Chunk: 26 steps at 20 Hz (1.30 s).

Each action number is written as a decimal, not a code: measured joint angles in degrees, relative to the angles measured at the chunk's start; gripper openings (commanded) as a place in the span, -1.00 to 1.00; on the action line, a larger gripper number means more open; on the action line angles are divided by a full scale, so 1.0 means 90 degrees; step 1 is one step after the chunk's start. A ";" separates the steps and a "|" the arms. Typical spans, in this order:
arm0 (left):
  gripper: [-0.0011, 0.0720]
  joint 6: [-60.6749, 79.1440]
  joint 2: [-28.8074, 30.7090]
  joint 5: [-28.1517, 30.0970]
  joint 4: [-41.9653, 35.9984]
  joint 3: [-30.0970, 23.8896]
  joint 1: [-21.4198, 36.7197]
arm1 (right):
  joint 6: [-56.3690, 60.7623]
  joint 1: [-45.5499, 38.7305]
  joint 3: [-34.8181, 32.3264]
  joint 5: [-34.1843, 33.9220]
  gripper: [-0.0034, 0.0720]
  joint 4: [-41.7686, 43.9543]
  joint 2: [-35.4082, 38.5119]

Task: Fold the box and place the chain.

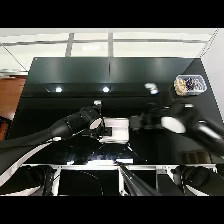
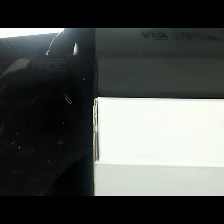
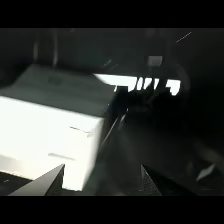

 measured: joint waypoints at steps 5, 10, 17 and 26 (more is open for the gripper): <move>-0.89 -0.0012 0.0000 0.0019 0.0000 0.0000 0.0000 | -0.0284 -0.1435 -0.0121 0.0612 0.55 -0.2171 0.1064; -0.89 -0.0012 0.0000 0.0017 -0.0002 0.0000 0.0000 | -0.0651 -0.3628 -0.0758 -0.0823 0.98 -0.2861 0.0962; -0.89 -0.0007 0.0000 0.0017 -0.0002 0.0000 0.0000 | -0.0848 -0.5158 0.0697 -0.2390 0.96 -0.1469 -0.1243; -0.89 0.0000 0.0000 -0.0010 -0.0005 0.0000 0.0000 | 0.0396 -0.5867 0.3130 -0.1379 0.80 0.0454 -0.3859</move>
